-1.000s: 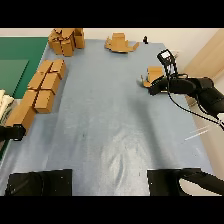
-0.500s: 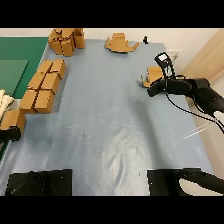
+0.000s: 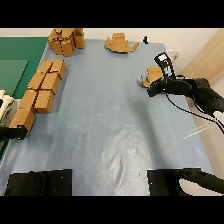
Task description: Fold the box.
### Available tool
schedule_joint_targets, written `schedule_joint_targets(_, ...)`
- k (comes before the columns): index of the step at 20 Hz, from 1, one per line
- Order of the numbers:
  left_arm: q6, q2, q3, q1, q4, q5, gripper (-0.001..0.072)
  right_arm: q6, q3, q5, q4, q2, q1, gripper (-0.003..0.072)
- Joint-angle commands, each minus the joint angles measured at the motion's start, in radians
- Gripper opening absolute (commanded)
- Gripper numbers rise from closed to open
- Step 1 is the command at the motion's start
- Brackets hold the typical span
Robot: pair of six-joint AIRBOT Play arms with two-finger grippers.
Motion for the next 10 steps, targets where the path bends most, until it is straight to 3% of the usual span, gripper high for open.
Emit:
schedule_joint_targets(1,0.036,-0.028,0.000,0.000,-0.002,0.015,0.0191,0.000,0.000,-0.008,0.000,-0.001,0.000,0.0005)
schedule_joint_targets(2,0.046,-0.027,0.001,0.000,-0.002,0.013,0.0365,0.000,0.000,-0.008,0.000,-0.001,0.000,0.0005)
schedule_joint_targets(3,0.043,-0.026,0.005,0.000,-0.002,0.015,0.0630,0.000,0.000,-0.009,0.001,-0.001,0.000,0.0005)
schedule_joint_targets(4,0.040,-0.026,0.014,0.000,-0.001,0.014,0.0667,0.000,0.000,-0.010,0.000,-0.001,0.000,0.0005)
schedule_joint_targets(10,0.038,-0.026,0.121,0.000,0.013,0.009,0.0670,0.000,0.000,-0.011,0.001,-0.001,0.000,0.0005)
